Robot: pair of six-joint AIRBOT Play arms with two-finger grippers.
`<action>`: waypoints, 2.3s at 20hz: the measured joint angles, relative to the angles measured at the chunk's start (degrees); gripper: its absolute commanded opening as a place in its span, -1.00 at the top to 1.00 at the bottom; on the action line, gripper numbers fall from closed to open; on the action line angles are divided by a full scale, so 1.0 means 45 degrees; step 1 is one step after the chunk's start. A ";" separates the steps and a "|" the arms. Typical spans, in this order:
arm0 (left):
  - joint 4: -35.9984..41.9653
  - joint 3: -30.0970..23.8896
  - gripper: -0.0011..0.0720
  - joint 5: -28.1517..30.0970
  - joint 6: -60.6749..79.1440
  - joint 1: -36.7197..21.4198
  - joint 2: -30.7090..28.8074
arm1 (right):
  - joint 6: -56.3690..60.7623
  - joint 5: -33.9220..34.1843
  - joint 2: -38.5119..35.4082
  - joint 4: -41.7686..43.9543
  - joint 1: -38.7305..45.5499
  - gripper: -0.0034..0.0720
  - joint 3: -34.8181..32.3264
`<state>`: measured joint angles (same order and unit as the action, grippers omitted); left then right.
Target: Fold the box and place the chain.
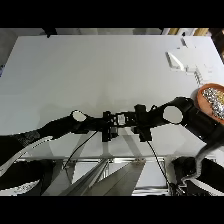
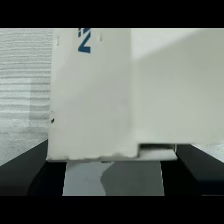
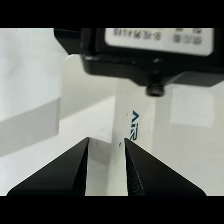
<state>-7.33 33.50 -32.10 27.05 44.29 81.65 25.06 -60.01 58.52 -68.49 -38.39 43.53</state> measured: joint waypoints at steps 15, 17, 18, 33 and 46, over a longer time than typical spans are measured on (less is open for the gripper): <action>0.0029 0.0000 0.11 0.0068 -0.0034 -0.0005 0.0000 | 0.0287 0.1438 -0.0180 -0.0597 -0.0005 0.62 -0.0835; 0.0034 0.0000 0.11 0.0083 -0.0019 -0.0005 0.0000 | 0.0340 0.1579 -0.0296 -0.0675 -0.0005 0.62 -0.0845; 0.0034 0.0000 0.11 0.0078 -0.0019 -0.0005 0.0000 | 0.0350 0.1608 -0.0355 -0.0690 -0.0005 0.62 -0.0845; -0.0024 0.0000 0.11 -0.0068 0.0024 0.0005 0.0000 | 0.0384 0.1836 -0.0393 -0.0155 -0.0005 0.14 -0.1379; 0.0000 0.0000 0.11 0.0024 -0.0005 0.0005 0.0000 | 0.0374 0.1462 -0.1336 0.0418 0.0233 0.87 -0.1443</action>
<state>-7.33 33.50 -31.99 27.03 44.31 81.65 26.74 -53.43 52.51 -66.61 -37.34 37.04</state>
